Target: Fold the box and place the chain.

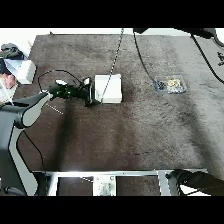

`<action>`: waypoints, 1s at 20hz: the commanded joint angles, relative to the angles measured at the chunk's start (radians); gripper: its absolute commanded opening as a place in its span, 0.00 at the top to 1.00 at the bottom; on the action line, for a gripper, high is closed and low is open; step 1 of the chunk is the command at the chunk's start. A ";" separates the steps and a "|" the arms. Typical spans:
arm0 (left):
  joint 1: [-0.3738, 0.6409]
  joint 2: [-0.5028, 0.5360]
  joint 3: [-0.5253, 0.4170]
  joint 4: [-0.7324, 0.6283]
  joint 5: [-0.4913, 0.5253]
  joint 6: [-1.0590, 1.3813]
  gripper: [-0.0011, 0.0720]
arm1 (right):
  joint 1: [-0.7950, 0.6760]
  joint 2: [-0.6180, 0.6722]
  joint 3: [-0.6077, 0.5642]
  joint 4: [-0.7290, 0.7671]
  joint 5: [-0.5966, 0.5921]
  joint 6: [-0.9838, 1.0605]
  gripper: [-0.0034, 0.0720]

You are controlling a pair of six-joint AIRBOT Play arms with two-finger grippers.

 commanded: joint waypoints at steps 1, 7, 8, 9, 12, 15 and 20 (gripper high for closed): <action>0.000 0.001 0.000 0.000 0.000 0.000 0.34 | 0.027 -0.006 0.000 0.134 -0.131 -0.073 0.98; 0.000 0.001 0.000 0.000 0.000 0.000 0.34 | 0.059 -0.007 0.000 0.120 -0.305 -0.102 0.98; 0.000 0.001 0.000 0.000 0.000 0.000 0.34 | 0.059 -0.007 0.000 0.120 -0.311 -0.103 0.98; 0.000 0.001 0.000 0.000 0.000 0.000 0.34 | 0.059 -0.007 0.000 0.120 -0.311 -0.105 0.98; 0.000 0.001 0.000 0.000 0.000 0.000 0.34 | 0.059 -0.007 0.000 0.119 -0.333 -0.113 0.98; 0.000 0.001 0.000 0.000 0.000 0.000 0.34 | 0.059 -0.007 0.000 0.119 -0.363 -0.113 0.98; 0.000 0.001 0.000 0.000 0.000 0.000 0.34 | 0.058 -0.019 -0.001 0.119 -0.231 -0.112 0.98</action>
